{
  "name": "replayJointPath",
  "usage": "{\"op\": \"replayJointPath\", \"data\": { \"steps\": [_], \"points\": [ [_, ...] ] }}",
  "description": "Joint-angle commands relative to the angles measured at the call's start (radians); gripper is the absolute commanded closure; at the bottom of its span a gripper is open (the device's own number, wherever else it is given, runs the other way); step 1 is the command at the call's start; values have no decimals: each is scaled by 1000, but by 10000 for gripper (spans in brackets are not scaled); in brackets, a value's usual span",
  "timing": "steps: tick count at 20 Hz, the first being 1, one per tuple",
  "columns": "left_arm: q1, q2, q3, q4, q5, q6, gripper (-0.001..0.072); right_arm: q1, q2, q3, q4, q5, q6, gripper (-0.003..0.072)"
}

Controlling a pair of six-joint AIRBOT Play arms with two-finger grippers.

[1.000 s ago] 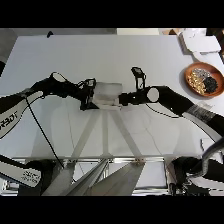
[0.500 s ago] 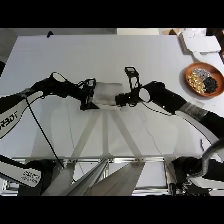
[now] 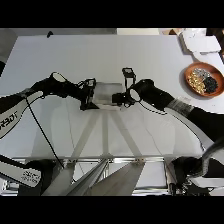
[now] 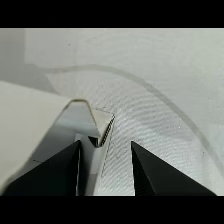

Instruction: Fold the box and place the chain.

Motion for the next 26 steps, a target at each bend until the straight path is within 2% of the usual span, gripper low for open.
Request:
{"op": "replayJointPath", "data": {
  "steps": [1, 2, 4, 5, 10, 11, 14, 17, 18, 19, 20, 21, 26],
  "points": [
    [0, 0, 0, 0, 0, 0, 394, 18, -27, 19, -75, 16, 129, 350],
    [0, 0, 0, 0, 0, 0, 394, 20, -27, 19, -106, 14, 182, 351],
    [0, 0, 0, 0, 0, 0, 394, 23, -31, 19, -135, 14, 254, 421],
    [0, 0, 0, 0, 0, 0, 394, 23, -33, 19, -135, 12, 277, 432],
    [0, 0, 0, 0, 0, 0, 394, 31, -58, 19, -135, -13, 292, 433],
    [0, 0, 0, 0, 0, 0, 394, 35, -63, 19, -135, -18, 292, 453],
    [0, 0, 0, 0, 0, 0, 394, 41, -67, 19, -135, -29, 292, 666],
    [0, 0, 0, 0, 0, 0, 394, 41, -67, 19, -135, -42, 292, 674],
    [0, 0, 0, 0, 0, 0, 394, 41, -66, 19, -135, -42, 291, 649],
    [0, 0, 0, 0, 0, 0, 394, 41, -66, 19, -133, -40, 291, 501],
    [0, 0, 0, 0, 0, 0, 394, 41, -62, 19, -127, -33, 290, 285],
    [0, 0, 0, 0, 0, 0, 394, 41, -53, 19, -123, -17, 290, 203],
    [0, 0, 0, 0, 0, 0, 394, 37, 123, 19, -109, 100, 206, 208]
  ]
}}
